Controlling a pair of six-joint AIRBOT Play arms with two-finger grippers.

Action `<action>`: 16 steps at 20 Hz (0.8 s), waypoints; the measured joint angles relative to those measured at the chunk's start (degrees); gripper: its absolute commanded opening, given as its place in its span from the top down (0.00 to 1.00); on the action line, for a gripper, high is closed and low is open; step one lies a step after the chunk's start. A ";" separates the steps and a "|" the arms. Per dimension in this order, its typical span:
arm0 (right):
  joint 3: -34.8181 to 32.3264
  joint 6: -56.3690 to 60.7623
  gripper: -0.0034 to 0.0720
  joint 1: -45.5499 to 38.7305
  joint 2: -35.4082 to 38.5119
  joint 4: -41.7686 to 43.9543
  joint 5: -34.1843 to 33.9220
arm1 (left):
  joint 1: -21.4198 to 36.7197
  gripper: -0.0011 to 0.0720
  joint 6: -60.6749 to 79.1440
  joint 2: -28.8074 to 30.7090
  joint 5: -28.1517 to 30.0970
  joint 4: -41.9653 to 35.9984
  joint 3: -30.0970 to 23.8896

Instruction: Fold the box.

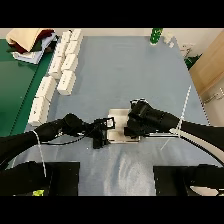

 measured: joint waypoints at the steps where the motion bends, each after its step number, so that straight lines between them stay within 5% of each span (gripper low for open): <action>1: 0.02 0.00 0.50 0.00 0.00 0.33 0.07 | 0.00 0.14 0.00 0.00 0.00 -0.02 0.00; 6: 0.11 -0.07 0.50 -0.02 0.00 1.14 0.94 | 0.00 0.14 0.00 0.00 -0.02 -0.02 0.00; 12: 0.11 -1.51 0.62 0.00 0.00 1.75 2.16 | 0.00 0.14 0.00 0.00 -0.02 -0.02 0.00; 13: 0.11 -1.70 0.73 0.00 0.00 1.75 2.27 | 0.00 0.14 0.00 0.00 -0.02 0.00 0.00; 16: 0.11 -2.19 0.75 0.02 0.00 1.92 2.84 | 0.00 0.14 0.00 0.00 -0.02 -0.02 0.00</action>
